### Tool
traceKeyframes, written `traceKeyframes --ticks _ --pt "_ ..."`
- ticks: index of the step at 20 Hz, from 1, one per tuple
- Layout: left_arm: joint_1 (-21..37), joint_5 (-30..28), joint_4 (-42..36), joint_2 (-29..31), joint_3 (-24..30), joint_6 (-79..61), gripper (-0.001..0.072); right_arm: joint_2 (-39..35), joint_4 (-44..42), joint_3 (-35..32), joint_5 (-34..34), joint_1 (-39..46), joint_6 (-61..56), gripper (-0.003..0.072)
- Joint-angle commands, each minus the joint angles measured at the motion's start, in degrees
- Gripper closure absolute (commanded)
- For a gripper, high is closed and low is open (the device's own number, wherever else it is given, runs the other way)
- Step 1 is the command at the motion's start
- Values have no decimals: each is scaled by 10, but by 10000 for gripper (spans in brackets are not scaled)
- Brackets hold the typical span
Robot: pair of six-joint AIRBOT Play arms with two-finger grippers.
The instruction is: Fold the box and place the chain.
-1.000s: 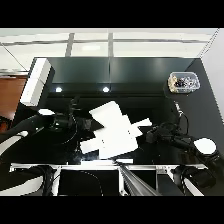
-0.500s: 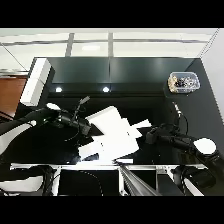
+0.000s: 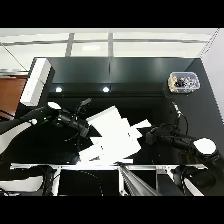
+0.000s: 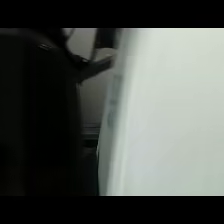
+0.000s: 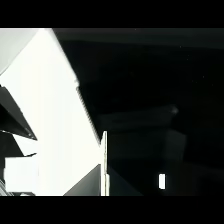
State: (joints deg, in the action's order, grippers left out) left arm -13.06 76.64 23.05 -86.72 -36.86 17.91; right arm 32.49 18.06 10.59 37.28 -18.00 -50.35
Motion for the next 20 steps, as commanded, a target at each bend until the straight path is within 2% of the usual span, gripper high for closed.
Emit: traceKeyframes --ticks 1,2,3,4,7,9,11,13,15,16,17,20 --pt "1 6 5 0 0 3 684 -1 7 0 -2 0 0 672" --pt "1 7 5 0 0 3 684 -1 11 0 -5 3 -1 472" --pt "1 6 5 2 0 3 684 -1 15 0 -5 12 -2 179" --pt "1 6 5 5 -1 3 684 -1 29 4 -1 26 -2 80" --pt "-1 3 12 27 -13 3 687 -1 158 50 53 84 -1 80" --pt "-14 -4 63 54 -30 2 689 -1 285 103 108 113 13 80" --pt "-47 -43 121 107 -42 2 691 -1 381 146 141 118 52 80" --pt "-94 -92 146 188 -35 -64 690 -1 397 161 148 117 90 80" --pt "-141 -208 207 248 -10 -127 687 2 389 159 152 103 125 80" --pt "-158 -264 231 257 -1 -128 683 3 389 156 148 89 137 80" --pt "-167 -291 243 252 1 -128 683 5 390 154 145 73 150 81" --pt "-173 -330 243 212 0 -139 683 8 392 146 129 26 177 81"
